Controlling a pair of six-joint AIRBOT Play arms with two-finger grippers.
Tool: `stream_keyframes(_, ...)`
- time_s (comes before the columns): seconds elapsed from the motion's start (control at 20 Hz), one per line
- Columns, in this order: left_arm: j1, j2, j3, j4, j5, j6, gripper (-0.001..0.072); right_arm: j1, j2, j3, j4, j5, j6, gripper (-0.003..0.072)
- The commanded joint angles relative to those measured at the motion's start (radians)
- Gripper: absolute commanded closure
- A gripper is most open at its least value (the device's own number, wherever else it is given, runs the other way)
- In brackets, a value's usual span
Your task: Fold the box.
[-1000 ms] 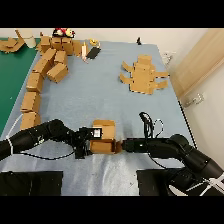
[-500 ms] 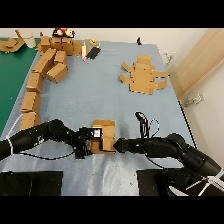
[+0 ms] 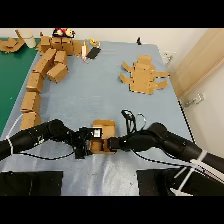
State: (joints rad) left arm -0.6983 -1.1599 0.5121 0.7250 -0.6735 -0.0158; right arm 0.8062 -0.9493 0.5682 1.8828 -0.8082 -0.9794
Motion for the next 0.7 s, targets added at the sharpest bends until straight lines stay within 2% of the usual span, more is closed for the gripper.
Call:
stream_keyframes(0.0,0.000,0.000,0.000,0.000,0.000,0.000,0.0259,0.082,-0.124,0.123,-0.217,-0.164,0.225,0.0249)
stream_keyframes(0.3,0.000,0.000,0.000,0.000,0.000,0.000,0.0259,0.158,-0.304,0.330,-0.294,-0.392,0.386,0.0249)
stream_keyframes(0.55,0.000,0.000,0.000,0.000,0.000,0.000,0.0258,0.186,-0.385,0.402,-0.294,-0.439,0.459,0.0254)
stream_keyframes(0.65,0.000,0.000,0.000,0.000,0.000,0.000,0.0259,0.186,-0.394,0.402,-0.294,-0.458,0.467,0.0329)
